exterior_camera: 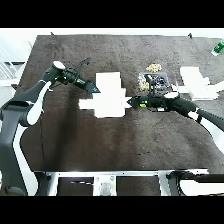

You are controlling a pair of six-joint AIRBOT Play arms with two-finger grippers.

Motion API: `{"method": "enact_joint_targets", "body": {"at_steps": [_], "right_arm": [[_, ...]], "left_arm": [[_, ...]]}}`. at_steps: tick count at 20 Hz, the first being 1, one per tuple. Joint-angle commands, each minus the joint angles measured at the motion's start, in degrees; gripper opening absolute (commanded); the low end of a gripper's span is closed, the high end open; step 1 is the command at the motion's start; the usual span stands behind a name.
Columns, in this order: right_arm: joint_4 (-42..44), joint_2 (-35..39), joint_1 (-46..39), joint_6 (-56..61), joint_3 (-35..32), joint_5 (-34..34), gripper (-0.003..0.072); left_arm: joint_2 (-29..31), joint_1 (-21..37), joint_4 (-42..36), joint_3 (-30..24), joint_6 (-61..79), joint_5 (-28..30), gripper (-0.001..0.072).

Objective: Fold the box and place the chain.

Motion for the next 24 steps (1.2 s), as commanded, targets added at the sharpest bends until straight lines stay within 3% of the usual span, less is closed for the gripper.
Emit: {"method": "enact_joint_targets", "body": {"at_steps": [1,7,10,11,14,24], "right_arm": [[0.04,-0.02,-0.04,0.04,0.00,-0.02,0.0009],[0.07,-0.02,-0.02,0.07,0.00,-0.02,0.0010],[0.07,-0.02,-0.04,0.07,0.00,-0.02,0.0010],[0.07,-0.02,-0.07,0.07,0.00,-0.02,0.0012],[0.04,0.00,-0.35,0.07,0.22,0.00,0.0172],[1.14,3.54,-11.39,0.07,0.52,0.68,0.0171]], "left_arm": [[-0.04,-0.15,0.07,0.04,0.92,0.15,0.0186],[-0.04,-0.63,-0.11,0.04,1.51,0.35,0.0184],[-0.04,-1.16,-0.17,0.04,3.48,0.59,0.0020],[-0.04,-1.14,-0.13,0.04,3.98,0.63,0.0019],[-0.02,-0.20,-0.20,0.04,8.39,-0.11,0.0017],[1.14,-0.04,-0.81,-1.14,32.72,-4.74,0.0011]]}}
